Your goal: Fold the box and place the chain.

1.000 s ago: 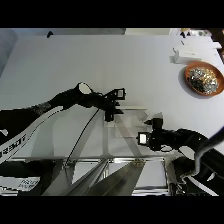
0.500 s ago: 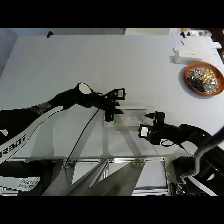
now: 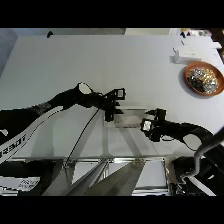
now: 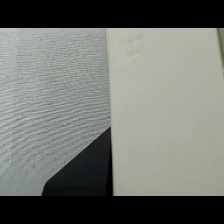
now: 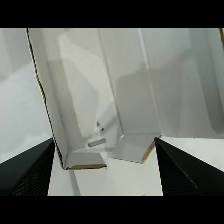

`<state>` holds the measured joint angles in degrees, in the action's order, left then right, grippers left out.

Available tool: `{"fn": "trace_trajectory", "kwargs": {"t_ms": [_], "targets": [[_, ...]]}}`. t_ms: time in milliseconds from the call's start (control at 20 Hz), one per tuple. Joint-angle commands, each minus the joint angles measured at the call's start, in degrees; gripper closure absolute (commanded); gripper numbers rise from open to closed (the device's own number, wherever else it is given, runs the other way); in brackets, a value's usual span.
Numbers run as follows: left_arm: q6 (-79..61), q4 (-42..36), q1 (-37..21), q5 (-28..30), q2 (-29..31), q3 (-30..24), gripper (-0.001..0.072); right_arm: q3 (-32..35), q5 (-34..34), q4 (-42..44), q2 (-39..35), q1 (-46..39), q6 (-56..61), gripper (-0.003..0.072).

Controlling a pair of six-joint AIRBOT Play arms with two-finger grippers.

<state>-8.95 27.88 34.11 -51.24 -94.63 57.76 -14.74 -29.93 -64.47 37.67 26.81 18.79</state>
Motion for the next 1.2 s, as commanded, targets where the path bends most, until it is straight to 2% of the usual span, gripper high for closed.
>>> {"fn": "trace_trajectory", "kwargs": {"t_ms": [0,200,500,650,750,1150], "targets": [[0.0,0.0,0.0,0.0,0.0,0.0,0.07,-1.2,-3.3,4.6,1.3,-4.3,-4.5,-0.0007],[0.0,0.0,0.0,0.0,0.0,0.0,0.07,-3.0,-4.9,6.4,3.9,-7.5,-4.9,-0.0007],[0.0,0.0,0.0,0.0,0.0,0.0,0.07,-3.3,-5.5,15.4,8.4,-11.7,-17.8,-0.0007],[0.0,0.0,0.0,0.0,0.0,0.0,0.07,-4.4,-8.1,16.2,9.6,-15.0,-18.8,-0.0007],[0.0,0.0,0.0,0.0,0.0,0.0,0.07,-4.6,-10.4,20.4,11.2,-16.5,-25.4,-0.0007],[0.0,0.0,0.0,0.0,0.0,0.0,0.07,-4.7,-11.3,29.4,17.0,-17.7,-37.3,-0.001]]}}
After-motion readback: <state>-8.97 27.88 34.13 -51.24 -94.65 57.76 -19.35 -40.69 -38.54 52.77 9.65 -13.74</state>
